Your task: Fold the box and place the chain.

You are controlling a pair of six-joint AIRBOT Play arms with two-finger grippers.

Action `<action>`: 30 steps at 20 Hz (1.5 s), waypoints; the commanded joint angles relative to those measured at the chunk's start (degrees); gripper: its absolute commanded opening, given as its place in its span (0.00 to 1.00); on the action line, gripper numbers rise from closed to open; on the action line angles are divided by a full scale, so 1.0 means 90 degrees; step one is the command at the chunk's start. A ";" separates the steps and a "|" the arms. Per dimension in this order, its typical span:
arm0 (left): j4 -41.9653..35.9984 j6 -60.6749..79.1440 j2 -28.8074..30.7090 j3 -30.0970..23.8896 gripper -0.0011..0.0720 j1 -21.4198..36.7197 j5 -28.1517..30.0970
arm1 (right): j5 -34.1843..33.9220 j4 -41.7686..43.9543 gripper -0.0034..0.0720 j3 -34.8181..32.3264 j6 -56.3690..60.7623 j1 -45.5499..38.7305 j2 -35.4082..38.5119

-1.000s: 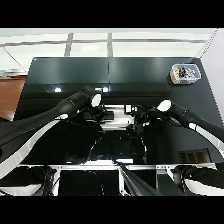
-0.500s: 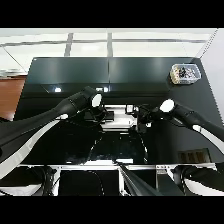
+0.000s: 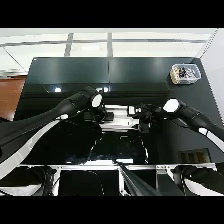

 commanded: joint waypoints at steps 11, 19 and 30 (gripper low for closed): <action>-0.0056 0.0002 0.0005 0.0002 0.05 -0.0002 -0.0036 | -0.0015 0.1416 0.27 0.0005 -0.0129 0.0214 -0.0486; -0.0053 0.0002 0.0005 0.0002 0.05 -0.0002 -0.0039 | 0.0019 0.0784 0.07 0.0015 0.1970 0.0151 -0.0469; -0.0058 0.0000 0.0005 0.0002 0.05 0.0024 -0.0177 | 0.1401 -0.1282 0.07 -0.0321 0.9321 -0.3563 0.1234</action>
